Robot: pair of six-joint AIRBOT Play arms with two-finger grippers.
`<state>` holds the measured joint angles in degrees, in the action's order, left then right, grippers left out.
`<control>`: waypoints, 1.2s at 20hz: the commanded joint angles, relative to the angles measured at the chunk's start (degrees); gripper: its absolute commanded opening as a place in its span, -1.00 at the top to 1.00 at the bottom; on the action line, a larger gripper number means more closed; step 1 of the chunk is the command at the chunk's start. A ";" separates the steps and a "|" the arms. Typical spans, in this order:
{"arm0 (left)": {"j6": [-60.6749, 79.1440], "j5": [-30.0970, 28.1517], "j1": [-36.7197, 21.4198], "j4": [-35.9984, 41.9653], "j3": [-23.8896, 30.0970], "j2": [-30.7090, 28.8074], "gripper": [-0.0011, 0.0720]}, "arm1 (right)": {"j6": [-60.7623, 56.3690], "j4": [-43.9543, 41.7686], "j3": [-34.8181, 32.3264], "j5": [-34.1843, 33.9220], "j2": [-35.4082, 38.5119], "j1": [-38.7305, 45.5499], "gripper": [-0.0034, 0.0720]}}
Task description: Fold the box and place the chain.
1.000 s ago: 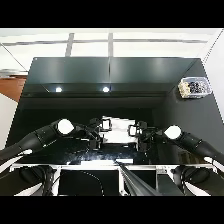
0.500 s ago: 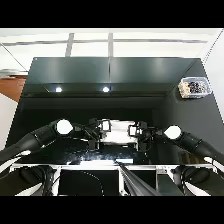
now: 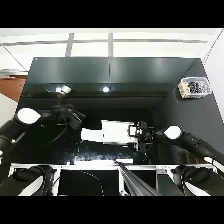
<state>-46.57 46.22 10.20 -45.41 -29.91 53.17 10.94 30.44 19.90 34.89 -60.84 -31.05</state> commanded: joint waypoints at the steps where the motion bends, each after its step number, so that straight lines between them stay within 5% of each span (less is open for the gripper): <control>1: -18.08 13.05 -15.93 -0.61 0.13 1.29 0.88 | -0.02 0.02 -0.02 0.00 -0.02 -0.04 -0.61; 3: -18.43 15.89 -19.21 0.57 1.86 2.80 0.88 | 0.00 0.02 -0.02 0.00 -0.02 -0.04 -0.61; 7: -18.32 15.21 -16.70 2.23 7.28 6.27 0.88 | 0.00 0.02 -0.02 0.00 -0.02 -0.04 -0.61; 19: -16.85 3.72 3.19 14.38 8.87 11.82 0.87 | 0.00 0.02 -0.02 0.00 -0.02 -0.04 -0.61; 20: -16.74 3.93 3.17 14.38 8.87 11.82 0.79 | 0.00 0.02 -0.02 0.00 -0.02 -0.02 -0.61; 22: -16.63 3.96 3.06 14.34 8.87 11.78 0.29 | -0.02 0.02 -0.02 0.00 -0.02 -0.04 -0.61; 24: -16.37 5.05 3.06 14.36 8.79 11.78 -0.46 | 0.00 0.02 -0.02 0.00 -0.02 -0.04 -0.61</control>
<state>-63.35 51.62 12.69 -30.63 -21.10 64.82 10.94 30.48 19.90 34.87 -60.82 -31.05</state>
